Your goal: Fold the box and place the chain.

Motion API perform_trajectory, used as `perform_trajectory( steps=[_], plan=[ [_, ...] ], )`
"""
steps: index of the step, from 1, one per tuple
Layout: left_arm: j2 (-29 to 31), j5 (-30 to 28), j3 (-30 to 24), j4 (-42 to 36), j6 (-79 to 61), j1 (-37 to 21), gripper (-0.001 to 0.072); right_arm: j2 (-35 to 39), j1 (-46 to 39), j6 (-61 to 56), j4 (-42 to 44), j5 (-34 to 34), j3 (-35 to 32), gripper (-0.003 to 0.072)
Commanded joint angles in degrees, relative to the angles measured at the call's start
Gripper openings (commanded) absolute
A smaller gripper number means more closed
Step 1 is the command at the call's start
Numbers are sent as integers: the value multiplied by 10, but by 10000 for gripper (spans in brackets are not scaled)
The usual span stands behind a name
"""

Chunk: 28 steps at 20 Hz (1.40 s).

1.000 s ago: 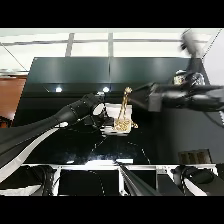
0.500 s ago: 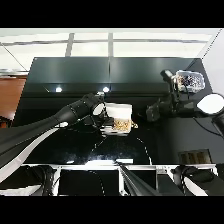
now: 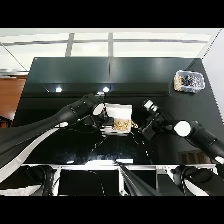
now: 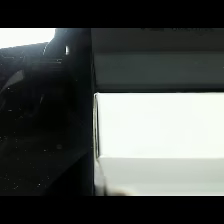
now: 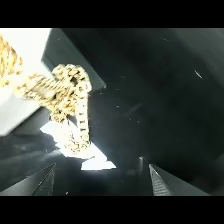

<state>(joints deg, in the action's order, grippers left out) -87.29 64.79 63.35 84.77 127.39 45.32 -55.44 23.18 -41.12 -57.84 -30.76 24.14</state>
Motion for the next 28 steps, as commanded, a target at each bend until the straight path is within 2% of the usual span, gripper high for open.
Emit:
perform_trajectory(
  steps=[1, 6, 10, 15, 17, 18, 19, 20, 21, 25, 28],
  plan=[
    [0, 0, 0, 0, 0, 0, 29, -18, 47, 138, -1, 88, -13, 706],
    [0, 0, 0, 0, 0, 0, 29, -38, 48, 224, 118, 94, -12, 705],
    [0, 0, 0, 0, 0, 0, 29, -61, 48, 228, 193, 103, -12, 705],
    [0, 0, 0, 0, 0, 0, 29, -85, 48, 227, 200, 111, -12, 704],
    [0, 0, 0, 0, 0, 0, 29, -85, 48, 211, 200, 118, -12, 644],
    [0, 0, 0, 0, 0, 0, 30, -85, 48, 208, 199, 121, -12, 580],
    [0, 0, 0, 0, 0, 0, 29, -85, 48, 207, 199, 120, -12, 398],
    [0, 0, 0, 0, 0, 0, 29, -85, 48, 205, 199, 119, -12, 147],
    [0, 0, 0, 0, 0, 0, 29, -84, 48, 205, 199, 117, -12, 17],
    [0, 0, 0, 0, 0, 0, 29, -73, 45, 169, 199, 107, -12, 15],
    [0, 0, 0, 0, 0, 0, 29, -35, 22, 117, 197, 58, 2, 15]
  ],
)
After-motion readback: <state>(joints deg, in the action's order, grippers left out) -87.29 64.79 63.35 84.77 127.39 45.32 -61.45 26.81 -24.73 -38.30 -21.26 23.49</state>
